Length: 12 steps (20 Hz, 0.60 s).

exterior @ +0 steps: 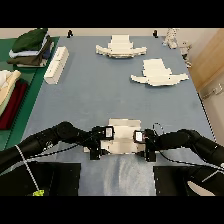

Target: Fold the box.

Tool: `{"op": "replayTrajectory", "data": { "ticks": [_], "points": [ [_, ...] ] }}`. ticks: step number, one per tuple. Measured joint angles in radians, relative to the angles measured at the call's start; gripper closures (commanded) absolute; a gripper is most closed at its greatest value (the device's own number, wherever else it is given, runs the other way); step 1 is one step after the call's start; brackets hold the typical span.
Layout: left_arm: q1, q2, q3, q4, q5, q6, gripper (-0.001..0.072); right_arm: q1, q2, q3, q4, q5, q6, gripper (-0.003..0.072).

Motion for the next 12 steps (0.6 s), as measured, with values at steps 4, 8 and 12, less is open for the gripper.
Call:
{"op": "replayTrajectory", "data": {
  "ticks": [4, 8, 12],
  "points": [
    [0.0, 0.005, 0.008, 0.069, -0.023, -0.072, 0.0667, 0.0, 0.0, 0.0, 0.001, 0.001, 0.001, 0.0181],
    [0.005, 0.051, 0.053, 0.34, -0.089, -0.411, 0.0694, 0.0, 0.0, 0.0, 0.001, 0.001, 0.001, 0.0181],
    [0.014, 0.15, 0.119, 0.6, -0.225, -0.837, 0.0694, 0.0, 0.0, 0.0, 0.001, 0.0, 0.001, 0.0181]
  ]
}}
